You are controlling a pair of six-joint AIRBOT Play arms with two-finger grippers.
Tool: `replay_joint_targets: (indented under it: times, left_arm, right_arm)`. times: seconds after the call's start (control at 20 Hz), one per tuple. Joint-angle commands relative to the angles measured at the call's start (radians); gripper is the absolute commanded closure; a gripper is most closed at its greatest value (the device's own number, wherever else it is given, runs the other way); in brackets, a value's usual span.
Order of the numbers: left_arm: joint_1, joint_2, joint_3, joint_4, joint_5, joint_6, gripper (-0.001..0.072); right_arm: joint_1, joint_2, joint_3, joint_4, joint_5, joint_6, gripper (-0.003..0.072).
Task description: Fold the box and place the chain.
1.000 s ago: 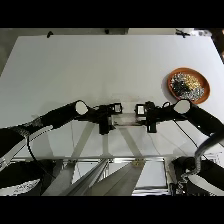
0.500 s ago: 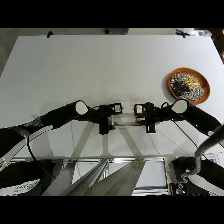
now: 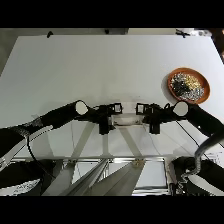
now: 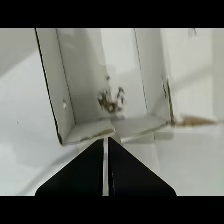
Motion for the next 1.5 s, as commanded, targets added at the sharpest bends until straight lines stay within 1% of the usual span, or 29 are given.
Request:
replay_joint_targets:
  times: [0.0, 0.15, 0.25, 0.35, 0.5, 0.65, 0.85, 0.95, 1.1, 1.2, 1.35, 1.45]
  left_arm:
    - [-0.001, 0.0, 0.0, 0.0, 0.0, 0.0, 0.0574]
    - [-0.001, 0.0, 0.0, 0.0, 0.0, 0.0, 0.0574]
    - [-0.001, 0.0, 0.0, 0.0, 0.0, 0.0, 0.0574]
    - [-0.001, 0.0, 0.0, 0.0, 0.0, 0.0, 0.0574]
    - [-0.001, 0.0, 0.0, 0.0, 0.0, 0.0, 0.0574]
    - [-0.001, 0.0, 0.0, 0.0, 0.0, 0.0, 0.0574]
    - [-0.001, 0.0, 0.0, 0.0, 0.0, 0.0, 0.0574]
    - [-0.001, 0.0, 0.0, 0.0, 0.0, 0.0, 0.0574]
    - [-0.001, 0.0, 0.0, 0.0, 0.0, 0.0, 0.0574]
    - [-0.001, 0.0, 0.0, 0.0, 0.0, 0.0, 0.0574]
    - [-0.001, 0.0, 0.0, 0.0, 0.0, 0.0, 0.0574]
    - [-0.001, 0.0, 0.0, 0.0, 0.0, 0.0, 0.0574]
  right_arm:
    - [-0.027, 0.101, 0.001, -0.093, 0.018, 0.146, 0.0655]
    - [-0.068, 0.22, 0.001, -0.096, 0.069, 0.215, 0.0657]
    - [-0.109, 0.272, 0.0, -0.096, 0.107, 0.332, 0.0661]
    - [-0.163, 0.286, 0.0, -0.095, 0.142, 0.517, 0.0679]
    - [-0.23, 0.286, 0.0, -0.096, 0.176, 0.803, 0.0679]
    - [-0.273, 0.285, 0.0, -0.113, 0.195, 0.967, 0.0679]
    - [-0.29, 0.284, 0.0, -0.199, 0.191, 1.119, 0.0679]
    - [-0.29, 0.267, -0.009, -0.206, 0.187, 1.16, 0.0679]
    - [-0.29, 0.191, -0.059, -0.171, 0.174, 1.168, 0.0679]
    - [-0.283, 0.132, -0.079, -0.103, 0.137, 1.135, 0.0678]
    - [-0.261, 0.068, -0.079, 0.051, 0.095, 1.035, 0.0678]
    - [-0.243, 0.034, -0.079, 0.09, 0.077, 1.022, 0.0678]
